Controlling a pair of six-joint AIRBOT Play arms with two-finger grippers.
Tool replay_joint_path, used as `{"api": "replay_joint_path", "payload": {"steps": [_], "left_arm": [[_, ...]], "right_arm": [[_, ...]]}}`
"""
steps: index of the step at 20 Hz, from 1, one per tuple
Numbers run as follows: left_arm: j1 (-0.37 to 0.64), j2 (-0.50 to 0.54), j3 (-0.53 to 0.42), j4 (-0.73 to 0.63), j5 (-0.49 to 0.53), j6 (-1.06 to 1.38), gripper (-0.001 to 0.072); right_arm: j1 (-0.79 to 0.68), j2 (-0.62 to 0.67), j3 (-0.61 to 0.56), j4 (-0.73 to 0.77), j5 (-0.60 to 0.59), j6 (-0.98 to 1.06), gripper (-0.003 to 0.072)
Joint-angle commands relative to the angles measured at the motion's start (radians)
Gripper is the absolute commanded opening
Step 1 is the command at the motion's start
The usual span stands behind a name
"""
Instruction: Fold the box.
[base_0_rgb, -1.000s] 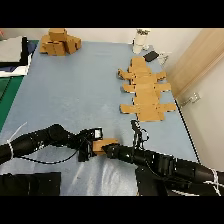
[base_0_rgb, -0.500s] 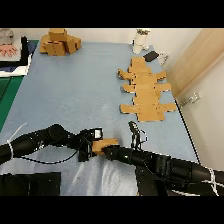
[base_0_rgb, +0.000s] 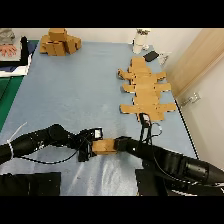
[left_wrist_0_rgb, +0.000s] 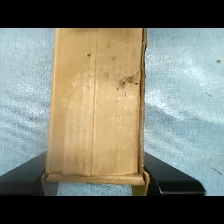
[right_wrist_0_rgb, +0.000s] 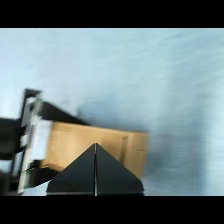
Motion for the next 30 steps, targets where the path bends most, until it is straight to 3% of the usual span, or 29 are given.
{"api": "replay_joint_path", "payload": {"steps": [1, 4, 6, 14, 21, 25, 30], "left_arm": [[0.000, 0.000, 0.001, 0.000, 0.000, 0.000, 0.0362], [0.000, 0.000, 0.001, 0.000, 0.002, 0.000, 0.0362], [-0.002, 0.000, 0.001, -0.007, 0.039, 0.001, 0.0362], [-0.002, 0.000, 0.001, -0.008, 0.019, -0.003, 0.0362], [0.024, 0.000, 0.082, 0.048, 0.060, -0.249, 0.0363], [0.166, 0.000, 0.170, 0.205, 0.134, -0.466, 0.0363], [0.493, -0.072, 0.338, 0.252, 0.202, -0.523, 0.0364]], "right_arm": [[-0.055, -0.003, 0.096, 0.062, -0.420, -0.156, 0.0002], [-0.158, -0.068, 0.157, 0.155, -0.528, -0.259, 0.0003], [-0.206, -0.099, 0.173, 0.173, -0.521, -0.269, 0.0004], [-0.261, -0.117, 0.179, 0.185, -0.510, -0.256, 0.0004], [-0.347, -0.152, 0.188, 0.224, -0.355, -0.258, 0.0005], [-0.354, -0.290, 0.239, 0.232, -0.349, -0.311, 0.0005], [-0.354, -0.484, 0.341, 0.263, -0.292, -0.391, 0.0004]]}}
